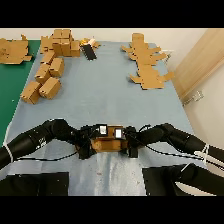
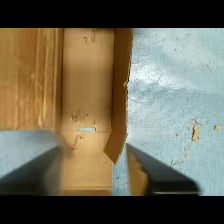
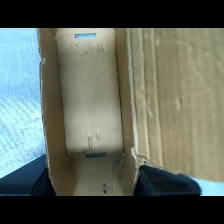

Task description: Fold the box.

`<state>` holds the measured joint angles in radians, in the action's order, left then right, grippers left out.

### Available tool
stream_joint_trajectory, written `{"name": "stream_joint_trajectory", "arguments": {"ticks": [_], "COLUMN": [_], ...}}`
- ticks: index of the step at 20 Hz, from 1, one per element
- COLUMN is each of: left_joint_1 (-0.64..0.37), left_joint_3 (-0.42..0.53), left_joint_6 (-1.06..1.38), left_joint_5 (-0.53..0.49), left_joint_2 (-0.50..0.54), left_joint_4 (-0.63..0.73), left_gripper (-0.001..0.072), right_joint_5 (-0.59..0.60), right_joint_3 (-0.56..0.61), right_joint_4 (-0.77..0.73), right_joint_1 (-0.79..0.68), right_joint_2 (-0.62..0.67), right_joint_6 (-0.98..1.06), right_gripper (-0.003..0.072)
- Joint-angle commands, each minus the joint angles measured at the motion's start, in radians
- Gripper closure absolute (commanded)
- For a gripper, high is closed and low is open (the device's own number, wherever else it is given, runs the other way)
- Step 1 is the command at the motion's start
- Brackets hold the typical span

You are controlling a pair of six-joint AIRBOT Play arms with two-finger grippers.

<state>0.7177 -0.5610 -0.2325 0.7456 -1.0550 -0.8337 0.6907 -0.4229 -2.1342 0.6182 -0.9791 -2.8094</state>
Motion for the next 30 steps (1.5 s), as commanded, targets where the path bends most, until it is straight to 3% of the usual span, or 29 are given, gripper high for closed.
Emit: {"name": "stream_joint_trajectory", "arguments": {"ticks": [1,3,9,13,17,22,23,24,25,29,30], "left_joint_1": [0.019,0.018,0.017,0.000,-0.008,-0.008,-0.007,-0.006,-0.006,-0.005,0.003], "left_joint_3": [-0.001,-0.001,-0.001,-0.001,-0.001,-0.001,-0.001,-0.001,-0.001,-0.008,-0.017], "left_joint_6": [0.019,0.031,0.002,-0.153,-0.161,-0.161,-0.161,-0.161,-0.161,-0.161,-0.161], "left_joint_5": [-0.013,-0.026,-0.046,-0.042,-0.031,0.035,0.046,0.053,0.055,0.052,0.052], "left_joint_2": [-0.027,-0.027,-0.027,-0.024,-0.008,-0.008,-0.008,-0.008,-0.008,-0.008,-0.007], "left_joint_4": [0.018,0.018,0.010,-0.136,-0.144,-0.159,-0.159,-0.149,-0.142,-0.103,-0.108], "left_gripper": [0.0426,0.0473,0.0473,0.0472,0.0472,0.0467,0.0324,0.0091,0.0057,0.0072,0.0221], "right_joint_5": [0.000,0.000,0.000,0.000,0.000,-0.001,-0.001,-0.001,-0.001,-0.001,-0.001], "right_joint_3": [0.000,0.000,0.000,0.000,0.000,0.000,0.000,0.000,0.000,0.000,0.000], "right_joint_4": [0.000,-0.001,-0.001,-0.001,-0.001,-0.001,-0.001,-0.001,-0.001,-0.001,-0.001], "right_joint_1": [0.001,0.001,0.001,0.001,0.001,0.001,0.001,0.001,0.001,0.001,0.001], "right_joint_2": [0.000,0.000,0.000,0.000,0.000,0.000,0.000,0.000,0.000,0.000,0.000], "right_joint_6": [0.000,0.000,0.000,0.000,0.000,0.000,0.000,0.000,0.000,0.000,0.000], "right_gripper": [0.0091,0.0091,0.0091,0.0091,0.0091,0.0091,0.0091,0.0091,0.0091,0.0090,0.0091]}}
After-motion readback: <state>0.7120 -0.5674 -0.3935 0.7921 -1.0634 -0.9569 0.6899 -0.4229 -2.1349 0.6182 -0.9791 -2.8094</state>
